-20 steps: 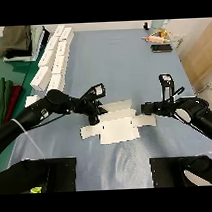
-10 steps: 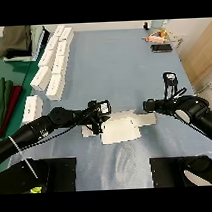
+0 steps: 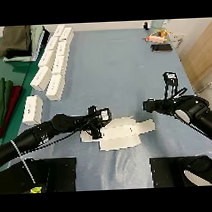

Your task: Fold the box.

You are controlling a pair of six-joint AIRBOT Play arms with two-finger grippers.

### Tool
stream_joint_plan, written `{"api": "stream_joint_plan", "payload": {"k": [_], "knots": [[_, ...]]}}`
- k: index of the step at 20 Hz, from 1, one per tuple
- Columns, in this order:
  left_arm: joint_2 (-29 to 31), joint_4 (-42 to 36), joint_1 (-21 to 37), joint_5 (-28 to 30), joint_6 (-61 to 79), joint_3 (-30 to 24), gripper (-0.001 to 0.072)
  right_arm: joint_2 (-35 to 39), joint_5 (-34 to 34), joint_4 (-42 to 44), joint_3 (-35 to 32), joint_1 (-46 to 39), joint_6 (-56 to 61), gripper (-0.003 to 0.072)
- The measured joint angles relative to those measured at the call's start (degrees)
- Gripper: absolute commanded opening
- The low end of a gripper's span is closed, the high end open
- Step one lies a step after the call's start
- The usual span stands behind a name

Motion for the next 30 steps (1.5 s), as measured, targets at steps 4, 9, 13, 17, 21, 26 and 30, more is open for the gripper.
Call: {"api": "stream_joint_plan", "payload": {"k": [4,9,13,17,21,26,30], "knots": [[0.04,-0.15,-0.07,-2.29,-0.02,-0.42,0.0014,0.00,0.02,0.57,0.00,0.00,0.02,0.0377],[0.04,-0.09,-0.07,-6.62,-0.28,-0.70,0.0014,0.00,0.02,1.25,0.00,0.00,0.04,0.0376],[0.02,0.26,0.02,-6.40,-0.22,-0.33,0.0013,0.00,0.28,1.84,0.00,0.02,0.04,0.0372],[-0.15,1.09,1.86,-6.80,-0.09,2.23,0.0013,0.00,0.44,2.14,0.00,0.02,0.02,0.0368],[-0.61,0.87,5.01,-9.81,0.17,5.11,0.0013,0.00,0.42,2.45,0.00,0.02,0.02,0.0368],[-3.41,0.74,6.38,-12.09,1.90,6.45,0.0014,0.00,0.50,2.78,0.00,0.00,0.02,0.0368],[-5.42,0.72,6.62,-12.92,2.27,6.71,0.0014,0.00,0.46,3.34,0.00,0.00,0.02,0.0368]]}}
